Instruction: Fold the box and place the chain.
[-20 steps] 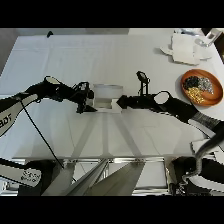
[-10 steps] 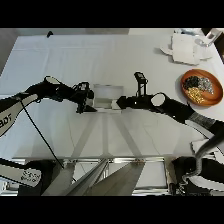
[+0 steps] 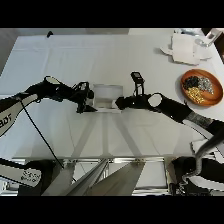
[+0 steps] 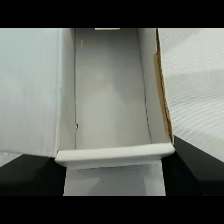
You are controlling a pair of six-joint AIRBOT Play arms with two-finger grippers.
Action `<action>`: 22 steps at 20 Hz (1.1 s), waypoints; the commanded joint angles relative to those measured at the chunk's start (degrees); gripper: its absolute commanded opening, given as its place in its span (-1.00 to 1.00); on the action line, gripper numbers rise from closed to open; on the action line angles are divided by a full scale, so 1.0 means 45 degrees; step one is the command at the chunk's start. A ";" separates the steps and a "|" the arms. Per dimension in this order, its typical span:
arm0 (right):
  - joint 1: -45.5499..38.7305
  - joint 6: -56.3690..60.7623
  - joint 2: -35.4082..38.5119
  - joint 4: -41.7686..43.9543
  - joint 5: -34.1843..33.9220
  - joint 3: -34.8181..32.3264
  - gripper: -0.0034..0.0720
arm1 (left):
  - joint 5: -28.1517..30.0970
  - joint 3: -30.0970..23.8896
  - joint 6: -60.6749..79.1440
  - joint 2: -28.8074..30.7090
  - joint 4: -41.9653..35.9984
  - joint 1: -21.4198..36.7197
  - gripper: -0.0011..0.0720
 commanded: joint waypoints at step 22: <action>0.0865 0.8762 -0.1010 -0.8786 0.5100 0.2594 0.15 | -0.0005 0.0010 0.0005 0.0005 0.0000 -0.0005 -0.55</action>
